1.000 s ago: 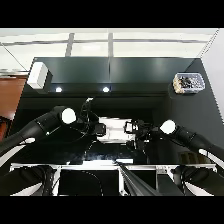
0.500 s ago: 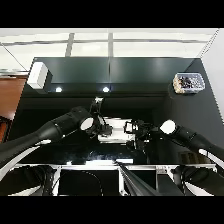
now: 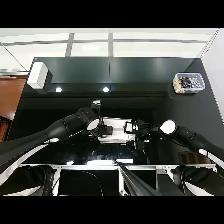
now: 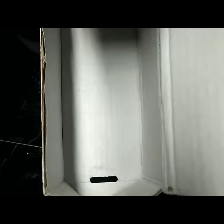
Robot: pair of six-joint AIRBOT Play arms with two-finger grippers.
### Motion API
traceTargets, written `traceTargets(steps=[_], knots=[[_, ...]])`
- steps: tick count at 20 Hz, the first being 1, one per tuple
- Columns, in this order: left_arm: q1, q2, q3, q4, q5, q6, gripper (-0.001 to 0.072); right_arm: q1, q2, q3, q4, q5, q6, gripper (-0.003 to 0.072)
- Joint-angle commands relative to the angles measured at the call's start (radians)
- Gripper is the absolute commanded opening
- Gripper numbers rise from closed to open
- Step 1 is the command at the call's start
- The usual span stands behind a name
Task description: Fold the box and place the chain.
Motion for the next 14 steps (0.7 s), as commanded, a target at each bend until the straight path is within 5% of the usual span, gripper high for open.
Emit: traceTargets(steps=[1, 3, 10, 12, 14], knots=[[-0.001, -0.003, 0.002, -0.012, 0.008, -0.026, 0.0301, 0.001, 0.000, 0.000, 0.000, 0.000, 0.000, 0.0169], [-0.002, -0.003, 0.002, -0.012, 0.020, -0.020, 0.0026, 0.001, 0.000, 0.000, 0.000, 0.000, 0.000, 0.0170], [-0.002, -0.003, 0.002, -0.034, 0.014, -0.021, 0.0029, 0.001, 0.000, 0.000, 0.000, 0.000, 0.000, 0.0170], [-0.001, -0.003, 0.002, -0.037, 0.012, -0.021, 0.0197, 0.001, 0.000, 0.000, 0.000, 0.000, 0.000, 0.0170], [-0.001, -0.003, 0.002, -0.038, 0.003, -0.021, 0.0237, 0.001, 0.000, 0.000, 0.000, 0.000, 0.000, 0.0170]])
